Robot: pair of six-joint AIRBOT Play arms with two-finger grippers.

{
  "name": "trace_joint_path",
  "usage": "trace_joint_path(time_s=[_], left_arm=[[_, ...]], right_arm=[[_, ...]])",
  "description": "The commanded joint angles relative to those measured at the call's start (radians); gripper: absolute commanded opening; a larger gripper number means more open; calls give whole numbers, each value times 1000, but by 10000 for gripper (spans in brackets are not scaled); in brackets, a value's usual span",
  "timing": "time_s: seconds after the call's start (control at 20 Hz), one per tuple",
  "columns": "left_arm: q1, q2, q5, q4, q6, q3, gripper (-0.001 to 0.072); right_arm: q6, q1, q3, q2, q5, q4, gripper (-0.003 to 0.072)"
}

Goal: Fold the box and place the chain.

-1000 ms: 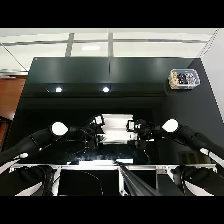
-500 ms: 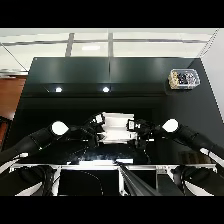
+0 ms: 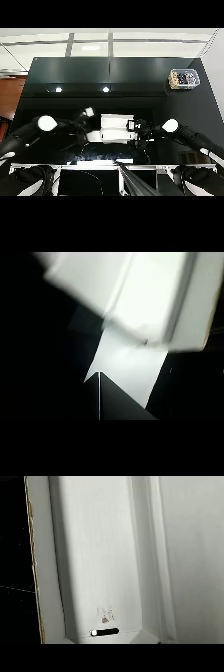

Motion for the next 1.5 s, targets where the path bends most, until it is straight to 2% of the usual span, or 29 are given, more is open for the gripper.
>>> trace_joint_path(time_s=[0.0,0.1,0.2,0.25,0.35,0.45,0.55,0.7,0.85,0.9,1.0,1.05,1.1,1.25,1.45], left_arm=[[243,92,-165,192,-350,8,28],[380,86,-247,187,-397,1,28],[481,64,-228,152,-713,-46,27],[520,41,-223,119,-889,-69,28],[567,-39,-291,-16,-920,-103,29],[554,-145,-339,-165,-799,-109,29],[502,-249,-341,-291,-690,-109,27],[393,-372,-280,-346,-668,-84,30],[288,-404,-310,-348,-606,-30,30],[268,-403,-342,-346,-597,-5,57],[257,-395,-389,-336,-591,51,258],[258,-389,-416,-325,-591,78,505],[259,-385,-449,-316,-591,105,707],[240,-360,-480,-307,-604,160,702],[114,-276,-341,-253,-696,180,699]], right_arm=[[0,1,0,0,-1,0,486],[0,1,0,0,-1,0,486],[0,1,0,0,-1,0,485],[0,1,0,0,-1,0,486],[0,1,0,0,-1,0,486],[0,1,0,0,-1,0,486],[0,1,0,0,-1,0,486],[0,1,0,0,-1,0,486],[0,1,0,0,-1,0,486],[0,1,0,0,-1,0,486],[0,1,0,0,-1,0,486],[0,1,0,0,-1,0,486],[0,1,0,0,-1,0,486],[0,1,0,0,-1,0,486],[0,1,0,0,-1,0,486]])
